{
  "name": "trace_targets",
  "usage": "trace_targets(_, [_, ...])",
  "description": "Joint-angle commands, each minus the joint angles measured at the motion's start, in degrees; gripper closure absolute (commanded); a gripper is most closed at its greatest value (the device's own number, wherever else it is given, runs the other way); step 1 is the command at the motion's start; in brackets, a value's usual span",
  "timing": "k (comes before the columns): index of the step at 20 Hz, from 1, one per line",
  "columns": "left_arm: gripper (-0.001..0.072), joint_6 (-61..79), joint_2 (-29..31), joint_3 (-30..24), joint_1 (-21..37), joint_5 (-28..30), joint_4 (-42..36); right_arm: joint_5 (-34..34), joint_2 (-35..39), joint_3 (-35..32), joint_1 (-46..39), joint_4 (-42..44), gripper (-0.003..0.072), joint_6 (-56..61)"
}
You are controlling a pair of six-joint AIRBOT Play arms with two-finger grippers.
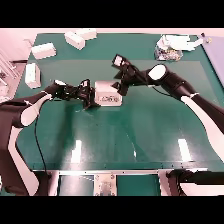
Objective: Fold the box and place the chain.
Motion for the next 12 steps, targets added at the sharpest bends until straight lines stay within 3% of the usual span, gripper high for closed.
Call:
trace_targets(1, [0.0215, 0.0, 0.04, 0.07, 0.04, 0.0, 0.02, -0.04, 3.23, 3.74, -0.48, 2.97, 0.025, -0.04])
trace_targets(4, [0.0215, 0.0, 0.04, 0.07, 0.04, 0.02, 0.02, -0.07, 2.12, 4.92, -3.06, 3.06, 0.0314, -0.04])
trace_targets(9, [0.0215, 0.0, 0.04, 0.07, 0.04, 0.0, 0.02, 1.97, -5.07, 4.9, -5.22, 7.56, 0.0313, -3.06])
trace_targets(12, [0.0215, 0.0, 0.04, 0.04, 0.04, 0.02, 0.02, 7.8, -7.06, 4.9, -5.2, 9.55, 0.031, -4.07])
